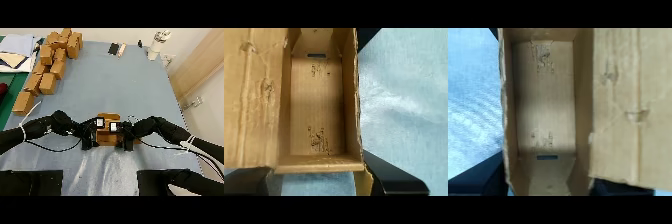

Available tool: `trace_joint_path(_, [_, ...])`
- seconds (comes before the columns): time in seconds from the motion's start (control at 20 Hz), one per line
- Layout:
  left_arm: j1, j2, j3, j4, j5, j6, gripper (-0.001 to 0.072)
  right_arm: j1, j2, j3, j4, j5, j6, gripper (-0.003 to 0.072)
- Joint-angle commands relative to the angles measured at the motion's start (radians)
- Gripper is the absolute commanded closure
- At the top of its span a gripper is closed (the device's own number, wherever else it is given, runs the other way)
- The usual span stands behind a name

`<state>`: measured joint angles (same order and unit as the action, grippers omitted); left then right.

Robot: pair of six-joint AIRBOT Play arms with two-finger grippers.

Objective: Fold the box.

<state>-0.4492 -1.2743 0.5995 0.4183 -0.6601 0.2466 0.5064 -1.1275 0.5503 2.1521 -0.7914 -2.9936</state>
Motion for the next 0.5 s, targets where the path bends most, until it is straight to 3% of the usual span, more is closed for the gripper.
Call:
trace_joint_path(0.0, [0.0, 0.001, 0.001, 0.004, -0.004, 0.0, 0.0244, 0.0, 0.017, 0.004, 0.006, -0.011, 0.0, 0.0073])
trace_joint_path(0.05, [0.0, 0.001, 0.001, 0.004, -0.004, 0.0, 0.0244, 0.0, 0.019, 0.004, -0.002, -0.011, 0.0, 0.0071])
trace_joint_path(0.15, [0.0, 0.001, 0.001, 0.004, -0.004, -0.001, 0.0244, 0.0, 0.019, 0.013, -0.003, -0.016, -0.007, -0.0028])
trace_joint_path(0.45, [0.0, 0.001, 0.001, 0.004, -0.004, -0.001, 0.0244, -0.002, 0.021, 0.02, -0.039, -0.071, 0.06, -0.0028])
